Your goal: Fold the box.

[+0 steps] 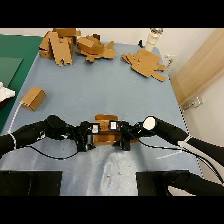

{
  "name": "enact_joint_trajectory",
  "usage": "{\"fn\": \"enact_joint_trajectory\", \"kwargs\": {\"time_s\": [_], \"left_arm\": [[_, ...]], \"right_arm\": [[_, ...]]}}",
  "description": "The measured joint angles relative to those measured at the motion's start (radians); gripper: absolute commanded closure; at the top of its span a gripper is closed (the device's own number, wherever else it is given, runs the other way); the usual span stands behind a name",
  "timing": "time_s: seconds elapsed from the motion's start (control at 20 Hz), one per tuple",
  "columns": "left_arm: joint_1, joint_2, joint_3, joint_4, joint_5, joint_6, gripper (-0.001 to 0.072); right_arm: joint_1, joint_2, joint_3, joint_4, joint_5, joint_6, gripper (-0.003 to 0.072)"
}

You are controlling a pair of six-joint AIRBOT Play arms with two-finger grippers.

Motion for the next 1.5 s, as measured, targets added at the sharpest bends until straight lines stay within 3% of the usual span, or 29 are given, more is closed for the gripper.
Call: {"fn": "enact_joint_trajectory", "kwargs": {"time_s": [0.35,0.45,1.3,1.35,1.4,1.5], "left_arm": [[0.0,-0.018,0.02,-0.024,-0.007,0.002,0.0016],[0.0,-0.019,0.022,-0.023,-0.011,0.0,0.0413],[0.0,-0.021,0.025,0.069,-0.016,-0.053,0.0422],[0.0,-0.021,0.025,0.069,-0.016,-0.053,0.0422],[0.0,-0.021,0.025,0.07,-0.016,-0.053,0.0422],[0.0,-0.021,0.025,0.07,-0.017,-0.054,0.0422]], "right_arm": [[0.0,0.0,0.0,0.0,0.0,0.0,0.0239],[0.0,0.0,0.0,0.0,0.0,0.0,0.0239],[0.0,0.0,0.001,0.005,0.002,-0.001,0.024],[0.0,0.0,0.001,0.007,0.002,-0.001,0.0226],[0.0,0.0,0.001,0.008,0.002,-0.001,0.0082],[0.0,0.0,0.001,0.011,0.0,0.002,0.008]]}}
